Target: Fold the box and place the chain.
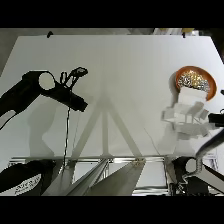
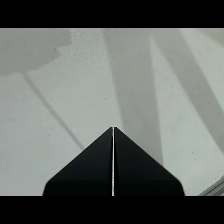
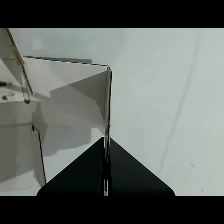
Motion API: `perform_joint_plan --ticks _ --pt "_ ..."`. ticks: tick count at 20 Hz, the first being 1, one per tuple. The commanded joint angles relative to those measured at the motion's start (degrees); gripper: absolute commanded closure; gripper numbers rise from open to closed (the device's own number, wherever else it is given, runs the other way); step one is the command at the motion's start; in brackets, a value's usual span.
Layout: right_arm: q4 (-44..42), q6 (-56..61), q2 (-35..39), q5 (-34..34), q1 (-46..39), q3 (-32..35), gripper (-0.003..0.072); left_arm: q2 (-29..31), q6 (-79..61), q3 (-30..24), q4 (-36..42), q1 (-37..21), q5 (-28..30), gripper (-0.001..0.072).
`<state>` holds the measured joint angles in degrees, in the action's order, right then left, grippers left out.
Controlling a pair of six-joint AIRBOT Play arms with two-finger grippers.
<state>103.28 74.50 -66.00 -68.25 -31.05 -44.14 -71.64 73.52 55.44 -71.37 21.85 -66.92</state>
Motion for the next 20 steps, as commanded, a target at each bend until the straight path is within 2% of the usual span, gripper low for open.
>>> perform_joint_plan --ticks 1,4,8,11,12,13,14,15,18,20 --pt "-9.97 -1.70 5.70 -6.34 9.66 0.13 0.0673 0.04 0.00 -0.02 -0.02 -0.04 0.04 0.0700" --pt "-14.25 0.74 12.24 -7.87 17.62 2.89 0.0674 0.04 0.00 -0.02 -0.02 -0.04 0.00 0.0700" --pt "-24.96 4.11 23.80 -2.51 26.88 10.93 0.0674 0.04 0.02 -0.02 0.28 -0.04 0.81 0.0701" --pt "-28.70 9.27 30.82 2.12 33.70 15.37 0.0674 -0.02 -0.28 -0.04 2.25 -0.02 3.91 0.0700" --pt "-28.70 10.82 32.06 3.13 35.82 16.37 0.0674 -0.04 -2.47 -0.09 2.56 -0.02 4.61 0.0647" --pt "-28.70 11.08 32.41 3.32 37.59 16.90 0.0673 -0.28 -7.58 -0.09 4.68 -0.04 5.03 0.0433" --pt "-28.65 11.06 32.30 3.32 39.28 17.16 0.0673 -0.79 -13.57 -0.11 9.27 -0.15 5.07 0.0348" --pt "-28.63 11.06 32.15 3.39 40.70 17.25 0.0673 -1.68 -21.29 -0.24 15.69 -0.15 4.70 0.0333" --pt "-28.70 11.23 32.04 3.91 43.06 17.27 0.0673 -6.71 -41.27 -0.33 35.82 0.07 1.55 0.0193" --pt "-28.79 11.23 32.06 4.00 43.25 17.27 0.0673 -11.10 -52.70 -0.33 46.56 0.04 -2.03 0.0192"
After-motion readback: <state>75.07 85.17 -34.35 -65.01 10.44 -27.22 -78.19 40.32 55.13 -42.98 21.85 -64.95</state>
